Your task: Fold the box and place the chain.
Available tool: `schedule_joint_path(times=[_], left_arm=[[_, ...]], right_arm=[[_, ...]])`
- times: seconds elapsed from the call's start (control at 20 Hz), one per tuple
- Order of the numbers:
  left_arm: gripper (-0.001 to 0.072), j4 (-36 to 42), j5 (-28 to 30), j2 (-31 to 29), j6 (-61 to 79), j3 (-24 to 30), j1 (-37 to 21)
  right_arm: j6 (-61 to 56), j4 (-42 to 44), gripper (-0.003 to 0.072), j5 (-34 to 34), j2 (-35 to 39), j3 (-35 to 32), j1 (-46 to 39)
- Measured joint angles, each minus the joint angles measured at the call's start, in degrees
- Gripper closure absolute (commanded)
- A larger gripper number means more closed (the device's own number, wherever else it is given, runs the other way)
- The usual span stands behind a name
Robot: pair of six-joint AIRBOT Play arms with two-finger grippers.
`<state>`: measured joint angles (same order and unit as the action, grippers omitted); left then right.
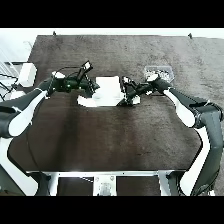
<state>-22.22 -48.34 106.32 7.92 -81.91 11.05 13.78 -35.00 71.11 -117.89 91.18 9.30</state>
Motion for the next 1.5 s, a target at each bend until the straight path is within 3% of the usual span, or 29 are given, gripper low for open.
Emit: schedule_joint_path(times=[0.2,0.35,0.4,0.45,0.5,0.55,0.7,0.9,1.3,1.4,1.5], left_arm=[[0.0691,-4.17,-1.77,-4.87,0.07,-0.15,-0.59],[0.0690,-5.86,-7.63,-7.56,-0.13,-0.17,-2.99],[0.0637,-6.67,-10.12,-8.04,-0.37,-0.15,-3.87],[0.0371,-7.67,-12.37,-8.39,-0.55,-0.15,-4.55],[0.0228,-9.38,-14.29,-8.66,-1.14,-0.17,-4.85],[0.0203,-11.17,-15.45,-8.79,-2.16,-0.15,-4.85],[0.0154,-18.56,-15.30,-9.09,-5.14,-0.15,-4.02],[0.0153,-25.18,-13.03,-8.68,-7.02,-0.15,-3.02],[0.0153,-25.16,-13.40,-4.20,-0.94,-0.15,-2.82],[-0.0003,-24.26,-13.92,-3.41,0.20,-0.15,-2.78],[-0.0003,-23.21,-14.25,-2.93,1.05,-0.15,-2.71]], right_arm=[[0.00,-0.07,0.0211,-0.02,0.00,0.00,0.02],[0.00,-0.07,0.0211,-0.02,0.00,0.00,0.02],[0.00,-0.04,0.0211,-0.02,0.00,0.00,0.00],[0.00,-0.04,0.0211,-0.02,0.00,0.00,0.02],[0.00,-0.04,0.0211,-0.02,0.00,0.00,0.02],[0.00,-0.04,0.0211,-0.02,0.00,0.00,0.02],[-0.02,-0.04,0.0211,-0.02,0.00,0.00,0.02],[-0.02,-0.02,0.0211,-0.02,0.00,0.00,0.02],[-0.04,-0.02,0.0211,0.00,0.00,0.00,0.02],[-0.04,-0.02,0.0211,0.00,0.00,0.00,0.02],[-0.04,-0.02,0.0211,0.00,0.00,0.00,0.02]])
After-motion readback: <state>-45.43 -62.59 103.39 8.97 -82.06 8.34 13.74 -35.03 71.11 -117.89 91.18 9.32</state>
